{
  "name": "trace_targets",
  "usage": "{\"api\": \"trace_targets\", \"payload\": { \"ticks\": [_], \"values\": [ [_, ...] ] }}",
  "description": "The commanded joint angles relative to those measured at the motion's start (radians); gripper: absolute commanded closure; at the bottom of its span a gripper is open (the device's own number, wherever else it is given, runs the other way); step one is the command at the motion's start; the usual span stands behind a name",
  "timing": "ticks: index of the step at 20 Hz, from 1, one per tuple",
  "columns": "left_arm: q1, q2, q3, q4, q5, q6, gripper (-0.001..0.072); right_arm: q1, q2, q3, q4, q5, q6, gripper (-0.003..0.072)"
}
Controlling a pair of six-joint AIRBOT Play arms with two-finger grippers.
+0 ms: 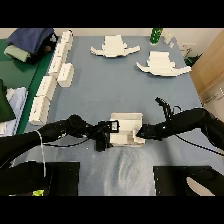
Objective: Fold the box.
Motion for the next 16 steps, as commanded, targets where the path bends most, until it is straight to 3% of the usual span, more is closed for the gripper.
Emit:
{"api": "trace_targets", "payload": {
  "ticks": [1,7,10,16],
  "values": [
    [-0.001,0.0,0.001,0.0,0.0,0.0,0.0258,0.122,-0.016,0.015,-0.12,0.061,0.132,0.0149],
    [-0.001,0.0,0.001,0.0,0.0,0.0,0.0257,0.389,-0.106,0.146,-0.513,0.047,0.55,0.015],
    [-0.001,0.0,0.001,0.0,0.0,0.0,0.0257,0.518,-0.199,0.228,-0.702,-0.06,0.801,0.015],
    [-0.001,0.0,0.001,0.0,0.0,0.0,0.0258,0.637,-0.375,0.339,-0.809,-0.091,1.015,0.0151]
  ]
}}
